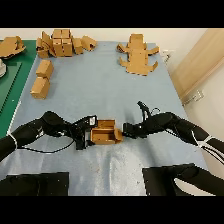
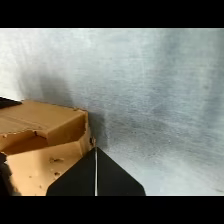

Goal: Fold the box.

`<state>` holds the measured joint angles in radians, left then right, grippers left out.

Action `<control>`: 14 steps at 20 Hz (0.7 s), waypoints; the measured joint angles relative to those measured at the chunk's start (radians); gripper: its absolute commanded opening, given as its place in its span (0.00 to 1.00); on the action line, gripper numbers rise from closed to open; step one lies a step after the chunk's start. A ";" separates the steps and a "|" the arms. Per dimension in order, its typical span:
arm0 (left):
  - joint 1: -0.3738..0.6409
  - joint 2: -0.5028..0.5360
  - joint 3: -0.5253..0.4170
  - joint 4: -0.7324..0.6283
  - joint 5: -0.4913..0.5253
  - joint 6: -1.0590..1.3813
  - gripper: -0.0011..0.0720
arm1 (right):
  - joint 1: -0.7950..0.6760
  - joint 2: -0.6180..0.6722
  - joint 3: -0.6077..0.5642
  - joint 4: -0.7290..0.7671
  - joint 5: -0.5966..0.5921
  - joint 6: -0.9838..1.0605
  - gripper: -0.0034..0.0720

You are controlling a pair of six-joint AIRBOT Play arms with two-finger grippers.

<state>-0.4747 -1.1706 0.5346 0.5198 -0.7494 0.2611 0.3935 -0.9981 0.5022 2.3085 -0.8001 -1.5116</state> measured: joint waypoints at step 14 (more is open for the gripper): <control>0.000 0.000 0.000 0.000 0.000 0.000 0.73 | 0.032 0.023 0.045 0.009 0.021 0.000 0.52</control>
<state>-0.4747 -1.1706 0.5346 0.5198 -0.7494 0.2611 0.4252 -0.9756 0.5472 2.3173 -0.7788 -1.5116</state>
